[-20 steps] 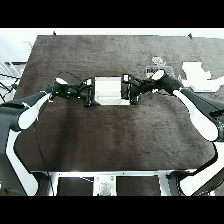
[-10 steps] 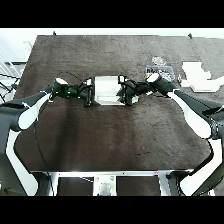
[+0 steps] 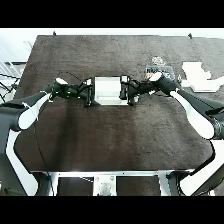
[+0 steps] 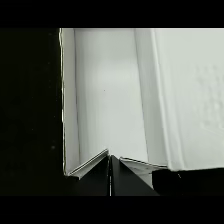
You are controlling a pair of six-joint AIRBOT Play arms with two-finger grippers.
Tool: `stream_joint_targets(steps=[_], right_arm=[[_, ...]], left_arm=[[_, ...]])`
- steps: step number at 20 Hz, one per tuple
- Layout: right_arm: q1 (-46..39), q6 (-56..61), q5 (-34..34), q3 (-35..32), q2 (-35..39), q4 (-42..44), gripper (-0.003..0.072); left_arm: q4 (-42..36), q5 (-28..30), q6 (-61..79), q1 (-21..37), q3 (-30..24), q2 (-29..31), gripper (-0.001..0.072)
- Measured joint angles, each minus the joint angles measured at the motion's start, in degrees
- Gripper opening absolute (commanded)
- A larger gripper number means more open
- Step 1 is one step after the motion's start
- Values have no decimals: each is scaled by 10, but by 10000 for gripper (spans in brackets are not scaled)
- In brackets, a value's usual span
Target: Fold the box and place the chain.
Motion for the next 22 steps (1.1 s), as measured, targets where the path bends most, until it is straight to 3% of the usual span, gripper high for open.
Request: stream_joint_targets(steps=[5,10,16,22], right_arm=[[-37,89,31,0,70,-9,5],[-109,266,31,-9,112,-16,5],[-176,453,-17,-70,108,-19,5],[-141,541,-31,-92,54,-17,5]], left_arm=[[0,0,0,0,0,0,417],[0,0,1,0,0,0,417],[0,0,1,0,0,0,417],[0,0,1,0,0,0,418]])
